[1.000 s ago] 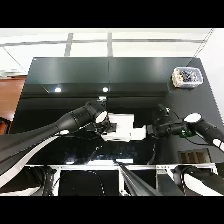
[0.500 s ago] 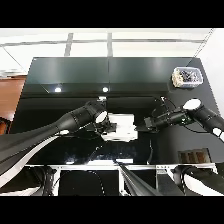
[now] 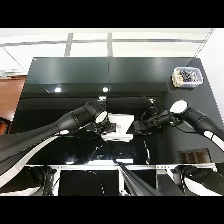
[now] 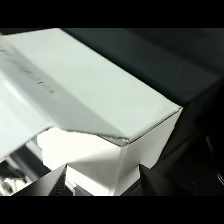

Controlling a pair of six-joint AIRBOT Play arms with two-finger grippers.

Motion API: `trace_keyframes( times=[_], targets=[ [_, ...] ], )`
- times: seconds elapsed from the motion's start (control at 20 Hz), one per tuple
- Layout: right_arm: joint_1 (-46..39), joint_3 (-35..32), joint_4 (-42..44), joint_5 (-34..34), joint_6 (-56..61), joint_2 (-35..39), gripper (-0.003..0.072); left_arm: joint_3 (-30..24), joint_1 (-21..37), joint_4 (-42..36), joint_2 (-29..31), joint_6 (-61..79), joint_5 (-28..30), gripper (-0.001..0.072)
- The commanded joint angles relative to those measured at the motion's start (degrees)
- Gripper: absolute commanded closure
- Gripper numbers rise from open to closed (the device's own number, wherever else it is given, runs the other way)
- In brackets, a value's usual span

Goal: Fold the box and place the chain.

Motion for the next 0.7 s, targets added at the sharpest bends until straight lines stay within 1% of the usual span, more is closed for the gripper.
trace_keyframes(
  times=[0.0, 0.15, 0.3, 0.4, 0.45, 0.5, 0.65],
  targets=[
    [5.11, 0.7, -4.7, -6.32, 8.33, -0.02, 0.0196, 0.04, 0.0, -0.22, 0.0, 0.02, 0.15, 0.0684],
    [9.14, 3.8, -14.29, -9.55, 20.24, -0.04, 0.0205, 0.04, 0.0, -0.22, 0.0, 0.02, 0.15, 0.0684],
    [13.22, 8.72, -26.21, -9.2, 33.22, -0.11, 0.0212, 0.04, 0.0, -0.2, 0.0, 0.02, 0.2, 0.0684],
    [15.98, 11.54, -33.16, -7.58, 41.59, -0.85, 0.0213, 0.04, 0.0, -0.2, 0.0, 0.02, 0.24, 0.0684],
    [17.2, 12.57, -35.95, -6.27, 44.72, -1.55, 0.0254, 0.04, 0.0, -0.2, 0.0, 0.02, 0.24, 0.0683],
    [18.45, 13.49, -38.29, -4.59, 46.77, -2.51, 0.032, 0.04, 0.0, -0.2, 0.0, 0.02, 0.22, 0.0684],
    [21.7, 14.64, -42.6, -1.22, 51.76, -4.94, 0.032, 0.04, 0.0, -0.2, 0.0, 0.02, 0.37, 0.0683]
  ],
)
